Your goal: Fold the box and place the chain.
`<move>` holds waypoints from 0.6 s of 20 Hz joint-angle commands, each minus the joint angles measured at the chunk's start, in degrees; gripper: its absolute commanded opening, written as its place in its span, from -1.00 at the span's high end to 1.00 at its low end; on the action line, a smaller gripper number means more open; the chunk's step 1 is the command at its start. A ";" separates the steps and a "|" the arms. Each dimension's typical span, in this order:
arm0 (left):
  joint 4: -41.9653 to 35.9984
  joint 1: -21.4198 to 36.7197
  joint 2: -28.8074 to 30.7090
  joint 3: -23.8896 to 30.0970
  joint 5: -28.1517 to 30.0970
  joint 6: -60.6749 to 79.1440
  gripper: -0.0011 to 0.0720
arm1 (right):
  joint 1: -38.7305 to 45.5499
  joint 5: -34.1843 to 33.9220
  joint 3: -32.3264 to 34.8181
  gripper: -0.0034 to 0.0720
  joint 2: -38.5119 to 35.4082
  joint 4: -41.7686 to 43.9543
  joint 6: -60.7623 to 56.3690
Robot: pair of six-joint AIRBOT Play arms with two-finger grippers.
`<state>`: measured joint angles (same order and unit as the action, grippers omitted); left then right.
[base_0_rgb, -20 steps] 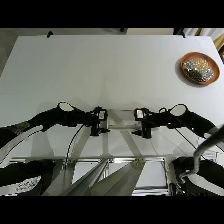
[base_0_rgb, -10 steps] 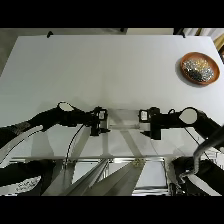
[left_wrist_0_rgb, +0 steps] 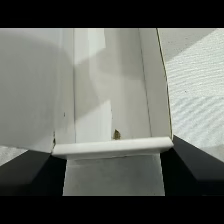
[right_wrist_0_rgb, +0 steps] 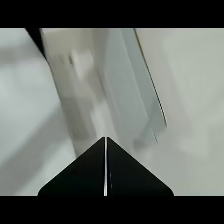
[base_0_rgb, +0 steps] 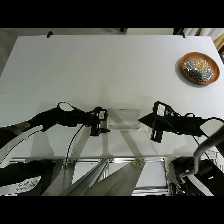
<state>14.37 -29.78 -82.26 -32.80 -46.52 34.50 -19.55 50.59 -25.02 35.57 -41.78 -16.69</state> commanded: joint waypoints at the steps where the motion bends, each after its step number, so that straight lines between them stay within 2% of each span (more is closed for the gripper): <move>1: 0.02 0.04 0.00 0.02 0.02 0.00 0.39 | -3.21 -3.80 -0.04 0.87 1.73 13.18 0.81; 4: 0.00 0.04 0.00 0.02 0.02 0.00 0.39 | -7.28 -9.49 -0.04 0.87 8.92 13.22 0.57; 7: 0.00 0.04 0.00 0.02 0.02 0.00 0.39 | -7.93 -15.91 -0.07 0.87 15.72 15.26 -0.02; 12: 0.02 0.04 0.00 0.02 0.02 0.00 0.39 | -7.93 -20.87 -0.07 0.88 22.73 14.78 -0.83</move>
